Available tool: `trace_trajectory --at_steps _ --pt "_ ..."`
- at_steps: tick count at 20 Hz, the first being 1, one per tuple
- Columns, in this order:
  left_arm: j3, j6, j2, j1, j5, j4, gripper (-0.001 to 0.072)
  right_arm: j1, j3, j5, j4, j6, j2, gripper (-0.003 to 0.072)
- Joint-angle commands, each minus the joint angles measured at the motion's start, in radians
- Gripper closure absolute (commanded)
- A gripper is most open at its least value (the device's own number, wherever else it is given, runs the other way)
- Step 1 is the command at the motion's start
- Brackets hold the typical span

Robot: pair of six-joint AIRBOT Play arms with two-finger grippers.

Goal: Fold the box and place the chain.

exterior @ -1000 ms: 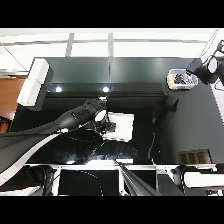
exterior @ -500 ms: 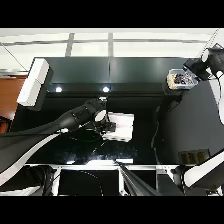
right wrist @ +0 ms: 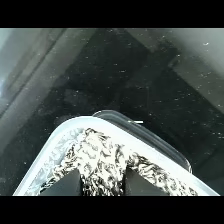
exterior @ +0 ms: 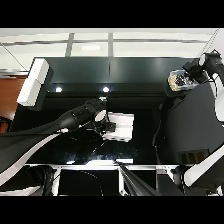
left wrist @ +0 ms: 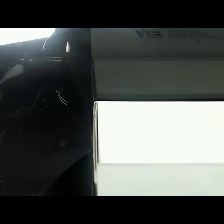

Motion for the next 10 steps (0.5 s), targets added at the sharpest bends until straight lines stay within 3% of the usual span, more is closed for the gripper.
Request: trace_trajectory --at_steps 1,10 --pt "0.0 0.0 0.0 0.001 -0.003 0.0 0.0682 -0.001 0.001 0.002 0.082 -0.09 0.008 0.0671" --pt "0.0 0.0 0.0 0.001 -0.004 0.0 0.0683 -0.003 0.001 0.116 0.103 -0.403 0.281 0.0674"
